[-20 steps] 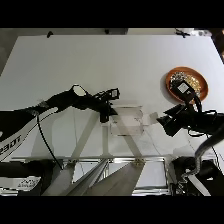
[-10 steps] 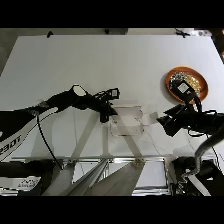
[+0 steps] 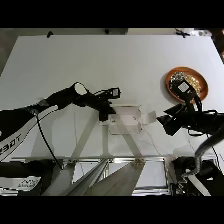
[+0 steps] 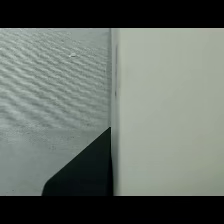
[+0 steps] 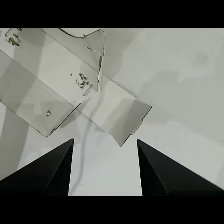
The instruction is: Fold the box and place the chain.
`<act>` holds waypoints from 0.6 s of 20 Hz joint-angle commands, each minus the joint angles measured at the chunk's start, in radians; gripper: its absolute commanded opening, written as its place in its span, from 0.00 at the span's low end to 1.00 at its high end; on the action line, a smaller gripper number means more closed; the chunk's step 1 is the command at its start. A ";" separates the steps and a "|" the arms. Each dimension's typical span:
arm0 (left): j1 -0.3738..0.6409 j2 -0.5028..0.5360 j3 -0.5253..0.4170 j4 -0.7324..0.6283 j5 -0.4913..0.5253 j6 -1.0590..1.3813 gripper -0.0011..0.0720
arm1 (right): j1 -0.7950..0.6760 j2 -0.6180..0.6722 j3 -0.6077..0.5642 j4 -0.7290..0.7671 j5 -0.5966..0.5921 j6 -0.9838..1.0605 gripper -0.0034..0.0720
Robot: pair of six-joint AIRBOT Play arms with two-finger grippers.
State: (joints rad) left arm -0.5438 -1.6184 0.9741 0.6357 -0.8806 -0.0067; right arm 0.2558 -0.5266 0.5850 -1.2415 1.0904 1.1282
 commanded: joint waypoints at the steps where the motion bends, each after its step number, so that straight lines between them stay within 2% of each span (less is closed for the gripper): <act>1: 0.000 0.001 0.005 0.031 -0.010 0.015 0.02 | 0.001 0.001 0.000 0.000 -0.010 0.000 0.62; 12: 0.000 0.000 0.005 0.027 -0.006 0.036 0.02 | 0.001 0.001 0.000 0.000 -0.010 0.000 0.62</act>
State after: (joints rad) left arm -0.5438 -1.6176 0.9783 0.6621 -0.8875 0.0257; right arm 0.2558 -0.5266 0.5850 -1.2411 1.0805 1.1278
